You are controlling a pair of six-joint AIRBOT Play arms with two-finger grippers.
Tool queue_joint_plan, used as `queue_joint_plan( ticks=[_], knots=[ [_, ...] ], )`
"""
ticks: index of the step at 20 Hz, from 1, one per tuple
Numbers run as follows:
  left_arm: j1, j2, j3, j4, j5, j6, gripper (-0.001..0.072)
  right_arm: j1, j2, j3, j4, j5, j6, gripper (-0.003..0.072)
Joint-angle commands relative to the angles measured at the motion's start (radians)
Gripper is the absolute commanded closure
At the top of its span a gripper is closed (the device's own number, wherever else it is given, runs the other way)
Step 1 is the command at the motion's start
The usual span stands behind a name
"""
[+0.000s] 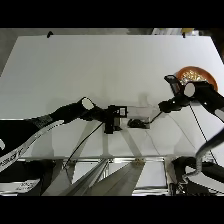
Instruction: Fold the box and place the chain.
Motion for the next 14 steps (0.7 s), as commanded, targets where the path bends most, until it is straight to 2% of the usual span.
queue_joint_plan(
  ticks=[1, 5, 6, 7, 9, 14],
  knots=[
    [0.001, 0.0, 0.0, 0.0, 0.0, 0.0, 0.0319, -0.001, -0.035, -0.001, 0.003, -0.017, 0.007, 0.0443],
    [0.001, 0.0, 0.001, 0.0, 0.0, 0.0, 0.0319, -0.001, -0.057, -0.001, 0.003, -0.027, 0.024, 0.0474],
    [0.001, 0.0, 0.001, 0.0, 0.0, 0.0, 0.0319, -0.001, -0.062, -0.001, 0.003, -0.027, 0.025, 0.0526],
    [0.001, 0.0, 0.0, 0.0, 0.0, 0.0, 0.0319, -0.001, -0.063, -0.001, 0.004, -0.026, 0.025, 0.0543],
    [0.001, 0.0, 0.0, 0.0, 0.0, 0.0, 0.0319, -0.001, -0.063, -0.001, 0.003, -0.016, 0.025, 0.0659],
    [0.001, 0.0, 0.001, 0.0, 0.0, 0.0, 0.0319, -0.001, -0.017, -0.001, -0.001, 0.082, -0.006, 0.0671]
  ],
)
